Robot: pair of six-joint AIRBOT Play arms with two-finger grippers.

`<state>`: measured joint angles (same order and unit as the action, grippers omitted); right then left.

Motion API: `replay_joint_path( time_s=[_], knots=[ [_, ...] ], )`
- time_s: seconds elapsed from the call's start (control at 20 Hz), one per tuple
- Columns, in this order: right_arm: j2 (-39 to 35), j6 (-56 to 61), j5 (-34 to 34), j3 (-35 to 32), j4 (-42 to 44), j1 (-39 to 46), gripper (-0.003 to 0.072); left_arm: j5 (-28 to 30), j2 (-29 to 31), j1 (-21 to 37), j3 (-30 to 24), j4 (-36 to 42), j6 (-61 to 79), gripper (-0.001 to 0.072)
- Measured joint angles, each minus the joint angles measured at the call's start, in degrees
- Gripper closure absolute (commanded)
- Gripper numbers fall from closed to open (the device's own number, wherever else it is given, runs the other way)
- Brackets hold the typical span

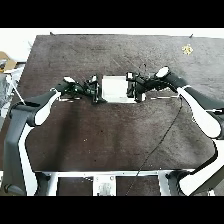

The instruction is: Fold the box and place the chain.

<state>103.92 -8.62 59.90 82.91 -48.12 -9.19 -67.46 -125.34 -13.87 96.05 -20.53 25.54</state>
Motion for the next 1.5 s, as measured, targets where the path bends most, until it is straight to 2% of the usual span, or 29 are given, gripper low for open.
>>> replay_joint_path(
  time_s=[0.1, 0.3, 0.35, 0.4, 0.45, 0.6, 0.65, 0.8, 0.85, 1.1, 1.15, 1.2, 1.5],
  knots=[
    [0.00, -0.39, -1.11, 0.00, 0.72, -0.96, 0.0383, -0.02, 0.00, 0.04, 0.00, 0.00, 0.00, 0.0356],
    [0.48, -0.68, -3.26, 0.00, 1.86, -1.88, 0.0376, 0.02, 0.00, 0.02, 0.00, 0.04, -0.02, 0.0355],
    [0.61, -0.72, -3.50, 0.00, 1.97, -1.92, 0.0250, 0.02, 0.02, 0.02, 0.00, 0.04, -0.02, 0.0356],
    [0.72, -0.72, -3.87, 0.00, 2.12, -2.01, 0.0061, 0.02, 0.02, 0.02, 0.00, 0.04, -0.02, 0.0356],
    [0.79, -0.76, -3.85, 0.00, 2.08, -2.08, 0.0040, 0.02, 0.02, 0.00, 0.00, 0.02, -0.02, 0.0356],
    [0.90, -0.87, -4.20, 0.00, 2.08, -2.12, 0.0042, 0.04, 0.02, 0.00, 0.00, 0.04, -0.02, 0.0356],
    [0.92, -0.87, -4.33, 0.00, 2.05, -2.12, 0.0074, 0.04, 0.02, 0.00, 0.00, 0.04, -0.02, 0.0356],
    [0.92, -0.68, -4.96, 0.00, 1.55, -2.14, 0.0474, 0.02, 0.02, 0.00, 0.00, 0.02, -0.04, 0.0355],
    [0.76, -0.04, -4.94, 0.00, 0.66, -2.14, 0.0546, 0.04, 0.02, 0.00, 0.00, 0.00, -0.02, 0.0355],
    [-2.75, 13.00, -4.90, -0.02, -8.79, -1.29, 0.0548, 0.04, 0.02, 0.00, 0.00, 0.02, -0.04, 0.0356],
    [-3.87, 16.68, -4.83, -0.02, -10.80, -0.79, 0.0589, 0.04, 0.02, 0.00, 0.00, 0.02, -0.02, 0.0356],
    [-5.29, 20.96, -4.37, 0.00, -12.76, -0.07, 0.0679, 0.02, 0.02, 0.00, 0.00, 0.02, -0.02, 0.0355],
    [-11.67, 50.07, 1.40, 0.00, -17.81, 7.17, 0.0679, 0.04, 0.02, 0.00, 0.00, 0.02, -0.02, 0.0356]
  ],
)
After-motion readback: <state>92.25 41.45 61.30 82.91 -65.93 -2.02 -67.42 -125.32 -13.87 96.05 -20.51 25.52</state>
